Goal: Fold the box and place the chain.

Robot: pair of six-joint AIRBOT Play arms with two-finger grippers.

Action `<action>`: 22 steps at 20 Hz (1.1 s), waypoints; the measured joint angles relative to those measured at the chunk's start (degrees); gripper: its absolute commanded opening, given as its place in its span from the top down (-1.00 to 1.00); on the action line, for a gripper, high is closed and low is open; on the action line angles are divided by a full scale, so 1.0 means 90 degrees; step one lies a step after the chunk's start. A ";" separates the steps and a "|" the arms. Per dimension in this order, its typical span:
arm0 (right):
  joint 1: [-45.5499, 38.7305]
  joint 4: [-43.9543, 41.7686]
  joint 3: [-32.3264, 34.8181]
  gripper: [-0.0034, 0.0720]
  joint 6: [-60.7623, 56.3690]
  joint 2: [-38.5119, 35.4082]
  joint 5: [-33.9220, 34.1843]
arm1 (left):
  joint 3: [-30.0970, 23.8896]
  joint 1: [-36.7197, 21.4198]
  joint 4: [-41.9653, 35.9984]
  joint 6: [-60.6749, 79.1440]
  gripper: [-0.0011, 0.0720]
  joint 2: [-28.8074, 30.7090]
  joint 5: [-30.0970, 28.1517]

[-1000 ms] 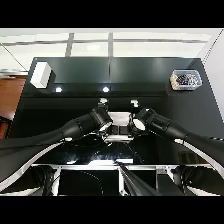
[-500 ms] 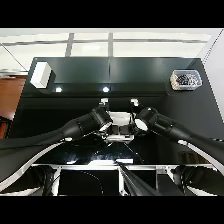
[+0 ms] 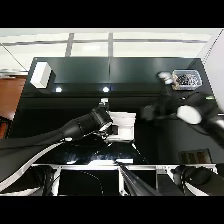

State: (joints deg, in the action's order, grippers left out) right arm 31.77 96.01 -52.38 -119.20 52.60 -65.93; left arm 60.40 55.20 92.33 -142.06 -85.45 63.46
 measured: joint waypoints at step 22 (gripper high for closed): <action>-0.4770 -0.0374 -0.3687 -0.79 0.1809 0.5066 0.1712 | 0.0000 0.0000 0.0000 -0.0002 0.89 0.0000 0.0005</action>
State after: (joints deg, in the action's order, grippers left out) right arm -11.16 92.64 -85.56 -102.91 98.19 -50.52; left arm 60.40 55.20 92.33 -142.08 -85.45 63.51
